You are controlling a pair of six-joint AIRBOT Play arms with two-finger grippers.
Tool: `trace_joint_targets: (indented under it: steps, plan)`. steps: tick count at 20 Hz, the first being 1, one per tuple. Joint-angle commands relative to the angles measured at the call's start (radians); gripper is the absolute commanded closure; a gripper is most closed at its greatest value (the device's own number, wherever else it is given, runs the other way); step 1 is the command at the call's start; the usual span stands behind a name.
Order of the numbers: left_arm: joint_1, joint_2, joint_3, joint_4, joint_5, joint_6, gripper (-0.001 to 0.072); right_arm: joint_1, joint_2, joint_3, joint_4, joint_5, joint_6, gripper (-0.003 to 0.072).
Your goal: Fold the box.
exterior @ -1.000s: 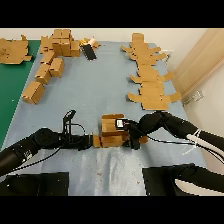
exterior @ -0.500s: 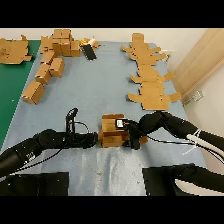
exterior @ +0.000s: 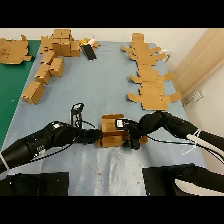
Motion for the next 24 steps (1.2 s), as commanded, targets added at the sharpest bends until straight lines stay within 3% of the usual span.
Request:
trace_joint_targets:
  steps: [1, 23, 24]
  plan:
    - [-0.019, -0.016, 0.031, 0.076, -0.034, -0.098, 0.0698, 0.000, 0.001, 0.000, 0.000, 0.000, 0.000, 0.0182]
    - [-0.019, -0.016, 0.031, 0.001, -0.038, -0.038, 0.0696, 0.000, 0.001, 0.000, 0.000, 0.000, 0.000, 0.0182]
    - [-0.019, -0.016, 0.031, 0.001, -0.037, -0.033, 0.0668, 0.000, 0.001, 0.000, 0.000, 0.000, 0.000, 0.0182]
